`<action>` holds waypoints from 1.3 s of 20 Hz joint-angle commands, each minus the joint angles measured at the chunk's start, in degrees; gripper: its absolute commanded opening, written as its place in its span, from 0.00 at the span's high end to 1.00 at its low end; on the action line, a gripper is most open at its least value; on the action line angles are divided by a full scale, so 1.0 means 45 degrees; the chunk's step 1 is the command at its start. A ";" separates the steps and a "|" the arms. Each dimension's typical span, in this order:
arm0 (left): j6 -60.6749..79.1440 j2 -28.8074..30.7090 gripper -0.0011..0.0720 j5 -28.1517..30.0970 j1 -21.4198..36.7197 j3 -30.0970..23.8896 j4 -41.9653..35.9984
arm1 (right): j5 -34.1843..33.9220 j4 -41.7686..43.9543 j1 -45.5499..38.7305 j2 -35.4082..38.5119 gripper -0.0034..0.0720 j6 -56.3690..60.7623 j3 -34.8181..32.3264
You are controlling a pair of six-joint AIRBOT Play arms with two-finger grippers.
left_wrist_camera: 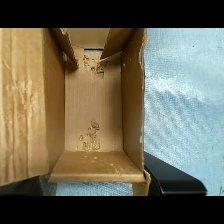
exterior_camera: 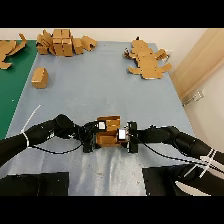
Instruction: Fold the box.
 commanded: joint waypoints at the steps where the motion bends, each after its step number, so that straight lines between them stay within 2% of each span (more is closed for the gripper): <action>1: 0.0005 -0.0010 0.15 0.0034 0.0005 -0.0005 -0.0034 | 0.0000 0.0000 0.0010 -0.0005 0.32 0.0005 -0.0005; 26: 0.0005 -0.0010 0.15 0.0024 0.0005 -0.0005 -0.0034 | -0.0083 -0.0296 -0.0019 0.0034 0.32 0.0180 -0.0005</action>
